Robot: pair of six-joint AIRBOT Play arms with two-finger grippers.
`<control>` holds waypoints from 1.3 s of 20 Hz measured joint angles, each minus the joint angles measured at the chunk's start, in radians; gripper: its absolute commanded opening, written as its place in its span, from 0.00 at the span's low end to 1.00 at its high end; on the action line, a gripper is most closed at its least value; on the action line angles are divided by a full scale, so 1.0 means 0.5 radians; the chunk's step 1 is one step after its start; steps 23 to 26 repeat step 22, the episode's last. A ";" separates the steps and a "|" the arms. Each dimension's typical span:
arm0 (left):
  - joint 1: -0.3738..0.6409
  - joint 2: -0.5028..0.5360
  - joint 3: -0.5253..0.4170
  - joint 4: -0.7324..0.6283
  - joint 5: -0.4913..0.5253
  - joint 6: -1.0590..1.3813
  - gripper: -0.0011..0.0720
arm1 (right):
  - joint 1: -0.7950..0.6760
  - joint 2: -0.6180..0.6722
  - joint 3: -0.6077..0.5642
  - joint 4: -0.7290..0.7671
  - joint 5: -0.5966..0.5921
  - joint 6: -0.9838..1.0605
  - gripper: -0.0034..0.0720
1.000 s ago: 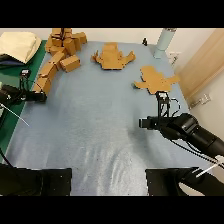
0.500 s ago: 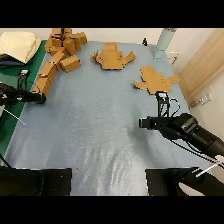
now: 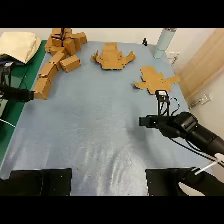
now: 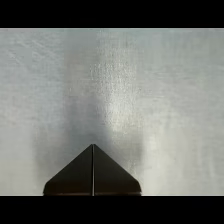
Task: Fold the box.
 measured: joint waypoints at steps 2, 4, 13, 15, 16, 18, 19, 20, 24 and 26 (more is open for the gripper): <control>-0.192 0.098 0.011 -0.039 -0.089 -0.093 0.03 | -0.046 -0.111 0.137 0.012 0.010 -0.063 0.05; -0.466 0.145 0.034 -0.073 -0.142 -0.232 0.03 | -0.104 -0.287 0.346 0.091 0.005 -0.183 0.05; -1.531 0.018 0.063 -0.071 0.029 -0.704 0.03 | -0.195 -1.145 1.280 0.793 -0.327 -0.744 0.05; -1.609 -0.013 0.063 -0.071 0.045 -0.733 0.03 | -0.200 -1.221 1.347 0.868 -0.366 -0.773 0.05; -1.633 -0.022 0.063 -0.072 0.056 -0.747 0.03 | -0.201 -1.244 1.369 0.895 -0.372 -0.783 0.05; -1.666 -0.034 0.063 -0.074 0.064 -0.760 0.03 | -0.201 -1.273 1.392 0.929 -0.396 -0.791 0.05; -1.679 -0.038 0.063 -0.076 0.068 -0.762 0.03 | -0.201 -1.280 1.402 0.941 -0.396 -0.797 0.05; -1.681 -0.040 0.063 -0.076 0.068 -0.764 0.03 | -0.201 -1.287 1.406 0.948 -0.399 -0.800 0.05; -1.691 -0.044 0.063 -0.076 0.073 -0.770 0.03 | -0.201 -1.295 1.413 0.958 -0.407 -0.803 0.05; -1.691 -0.044 0.063 -0.076 0.073 -0.770 0.03 | -0.201 -1.295 1.413 0.958 -0.407 -0.803 0.05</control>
